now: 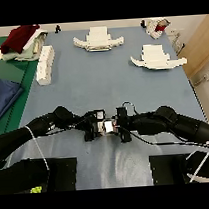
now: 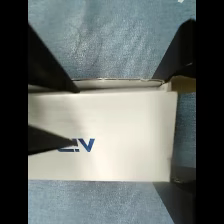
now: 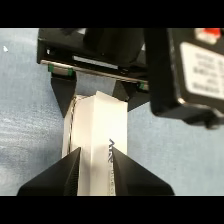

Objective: Fold the box.

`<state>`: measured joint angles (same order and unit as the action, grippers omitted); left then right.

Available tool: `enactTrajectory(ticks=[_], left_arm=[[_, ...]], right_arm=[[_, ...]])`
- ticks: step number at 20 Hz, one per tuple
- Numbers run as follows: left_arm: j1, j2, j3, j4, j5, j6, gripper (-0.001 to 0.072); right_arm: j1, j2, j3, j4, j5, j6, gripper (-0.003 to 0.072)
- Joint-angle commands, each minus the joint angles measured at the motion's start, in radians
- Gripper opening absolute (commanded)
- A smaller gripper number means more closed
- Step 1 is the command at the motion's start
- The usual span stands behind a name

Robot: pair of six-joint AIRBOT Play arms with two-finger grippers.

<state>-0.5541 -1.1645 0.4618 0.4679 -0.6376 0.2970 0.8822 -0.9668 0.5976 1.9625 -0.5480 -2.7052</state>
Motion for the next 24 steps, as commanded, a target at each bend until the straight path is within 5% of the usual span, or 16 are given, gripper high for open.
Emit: enactTrajectory(ticks=[1, 6, 9, 11, 14, 15, 17, 20, 24], left_arm=[[0.000, -0.001, -0.001, 0.000, 0.000, -0.001, 0.0390], [0.000, 0.000, -0.001, 0.000, 0.000, -0.001, 0.0390], [0.000, 0.000, -0.001, 0.000, 0.000, -0.001, 0.0390], [0.000, 0.000, -0.001, 0.000, 0.000, -0.001, 0.0390], [0.000, 0.000, -0.001, 0.000, 0.000, -0.001, 0.0390], [0.000, 0.000, -0.001, 0.000, 0.000, -0.001, 0.0390], [0.000, 0.000, -0.001, 0.000, 0.000, -0.001, 0.0390], [0.000, -0.001, -0.001, 0.000, 0.000, -0.001, 0.0390], [0.000, 0.000, 0.000, 0.000, 0.000, -0.001, 0.0390]], right_arm=[[0.011, -0.006, 0.000, 0.010, -0.045, 0.000, 0.0282], [0.011, 0.024, 0.000, 0.008, -0.090, 0.000, 0.0286], [0.010, 0.064, 0.000, 0.008, -0.082, 0.000, 0.0329], [0.010, 0.089, 0.000, 0.009, -0.080, 0.003, 0.0450], [0.008, 0.135, -0.001, 0.020, -0.079, 0.175, 0.0438], [0.006, 0.143, -0.001, 0.019, -0.078, 0.262, 0.0364], [-0.016, 0.152, -0.012, 0.068, -0.039, 0.394, 0.0098], [-0.022, 0.170, -0.105, 0.266, 0.190, 0.427, 0.0015], [0.021, 0.207, -0.217, 0.290, 0.326, 0.515, 0.0006]])
